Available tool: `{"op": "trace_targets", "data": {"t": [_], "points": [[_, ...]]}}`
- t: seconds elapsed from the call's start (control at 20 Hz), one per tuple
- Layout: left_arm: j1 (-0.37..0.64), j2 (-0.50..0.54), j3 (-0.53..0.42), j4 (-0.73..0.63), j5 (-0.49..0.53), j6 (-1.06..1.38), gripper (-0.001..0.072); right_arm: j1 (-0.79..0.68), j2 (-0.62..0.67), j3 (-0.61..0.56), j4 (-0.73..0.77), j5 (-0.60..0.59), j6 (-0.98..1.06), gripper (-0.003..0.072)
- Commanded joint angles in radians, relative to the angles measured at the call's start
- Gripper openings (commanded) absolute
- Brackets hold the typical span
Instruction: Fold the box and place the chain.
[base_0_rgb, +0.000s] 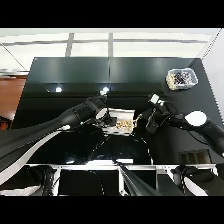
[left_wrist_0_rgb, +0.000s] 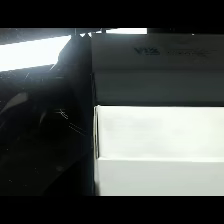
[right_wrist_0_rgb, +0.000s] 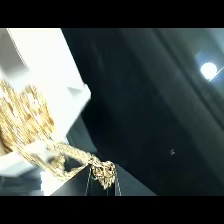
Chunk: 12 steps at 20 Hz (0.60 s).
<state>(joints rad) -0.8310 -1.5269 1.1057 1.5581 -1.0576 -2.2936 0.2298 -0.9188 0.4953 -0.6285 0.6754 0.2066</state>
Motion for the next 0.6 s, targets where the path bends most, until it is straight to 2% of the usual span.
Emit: {"op": "trace_targets", "data": {"t": [0.0,0.1,0.2,0.3,0.4,0.55], "points": [[0.000,0.001,0.000,0.000,0.000,0.000,0.0029,0.000,0.146,0.043,-0.061,0.135,0.219,0.0017],[0.000,0.001,0.000,0.000,0.000,0.000,0.0029,0.000,0.177,0.114,-0.056,0.275,0.314,0.0017],[0.000,0.001,0.000,0.000,0.001,0.000,0.0028,0.000,0.177,0.179,-0.003,0.355,0.420,0.0017],[0.000,0.001,0.000,0.000,0.001,0.000,0.0029,0.000,0.177,0.203,0.167,0.331,0.513,0.0017],[0.000,0.001,0.000,0.000,0.001,0.000,0.0028,0.001,0.176,0.204,0.352,0.291,0.513,0.0017],[0.000,0.001,0.000,0.000,0.001,0.000,0.0029,0.003,0.175,0.203,0.432,0.262,0.513,0.0017]]}}
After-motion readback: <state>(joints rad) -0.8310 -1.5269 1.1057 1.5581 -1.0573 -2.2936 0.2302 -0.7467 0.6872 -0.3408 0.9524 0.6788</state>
